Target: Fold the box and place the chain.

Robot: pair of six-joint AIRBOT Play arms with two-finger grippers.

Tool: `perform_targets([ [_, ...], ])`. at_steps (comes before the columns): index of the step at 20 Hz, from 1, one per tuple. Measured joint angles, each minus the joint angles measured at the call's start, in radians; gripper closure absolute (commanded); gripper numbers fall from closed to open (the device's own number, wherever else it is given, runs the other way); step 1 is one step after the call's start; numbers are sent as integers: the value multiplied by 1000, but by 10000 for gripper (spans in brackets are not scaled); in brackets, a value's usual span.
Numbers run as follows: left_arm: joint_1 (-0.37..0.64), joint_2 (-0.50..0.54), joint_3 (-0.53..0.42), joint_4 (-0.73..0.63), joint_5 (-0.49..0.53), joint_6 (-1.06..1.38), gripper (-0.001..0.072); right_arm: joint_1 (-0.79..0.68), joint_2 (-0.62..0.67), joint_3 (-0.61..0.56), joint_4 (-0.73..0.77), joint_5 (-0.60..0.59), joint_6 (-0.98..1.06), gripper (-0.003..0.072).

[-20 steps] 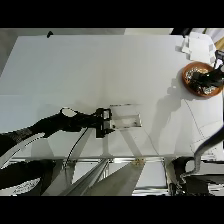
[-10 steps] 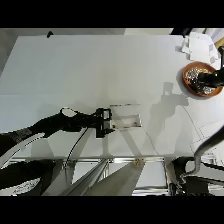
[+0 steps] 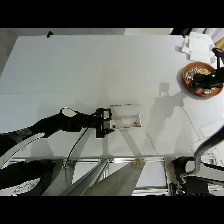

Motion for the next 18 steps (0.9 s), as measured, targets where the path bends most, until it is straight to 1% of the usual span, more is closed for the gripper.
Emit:
perform_targets([
  [4,0,0,0,0,0,0,640,0,0,0,25,56,-11,674],
  [8,0,0,0,0,0,0,640,0,0,0,40,52,-4,674],
  [11,0,0,0,0,0,0,640,7,0,-3,100,97,-14,674],
  [14,0,0,0,0,0,0,640,46,0,-21,164,157,-52,674],
  [18,0,0,0,0,0,0,640,135,0,-40,198,190,-71,674],
])
